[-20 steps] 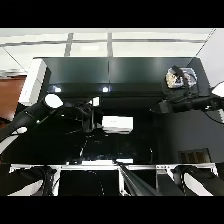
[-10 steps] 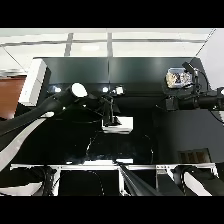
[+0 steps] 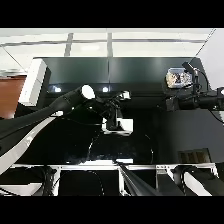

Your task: Fold the box and place the chain.

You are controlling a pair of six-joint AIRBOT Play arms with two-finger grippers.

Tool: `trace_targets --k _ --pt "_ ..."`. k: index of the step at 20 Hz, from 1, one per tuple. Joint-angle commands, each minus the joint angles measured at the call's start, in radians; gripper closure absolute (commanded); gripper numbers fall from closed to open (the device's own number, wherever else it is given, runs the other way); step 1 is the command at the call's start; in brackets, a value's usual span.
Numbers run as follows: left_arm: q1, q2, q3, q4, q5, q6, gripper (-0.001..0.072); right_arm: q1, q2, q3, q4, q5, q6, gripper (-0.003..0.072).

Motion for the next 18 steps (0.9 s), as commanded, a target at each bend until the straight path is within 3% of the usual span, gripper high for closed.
trace_targets --k 1,9,14,15,16,17,18 --pt "-0.033 -0.003 0.023 0.135 -0.006 -0.074 -0.0003 0.0 0.001 0.001 -0.014 0.0 -0.01 0.0671" --pt "-0.078 -0.004 0.085 0.349 -0.047 -0.241 -0.0001 0.0 0.001 0.001 -0.024 0.0 -0.01 0.0671" --pt "-0.17 -0.02 0.085 0.518 0.058 -0.472 0.0002 0.0 0.001 0.001 -0.024 -0.006 -0.01 0.0671" --pt "-0.179 -0.019 0.088 0.529 0.052 -0.475 0.0071 -0.001 0.001 0.001 -0.024 -0.006 -0.01 0.0671" --pt "-0.179 -0.018 0.1 0.559 0.023 -0.513 0.0319 0.0 0.001 0.001 -0.024 -0.006 -0.009 0.0671" --pt "-0.17 -0.012 0.113 0.591 -0.011 -0.547 0.0412 -0.001 0.001 0.001 -0.024 -0.006 -0.006 0.0671" --pt "-0.151 0.006 0.124 0.629 -0.038 -0.594 0.0417 -0.001 0.001 0.001 -0.024 -0.005 -0.006 0.0671"
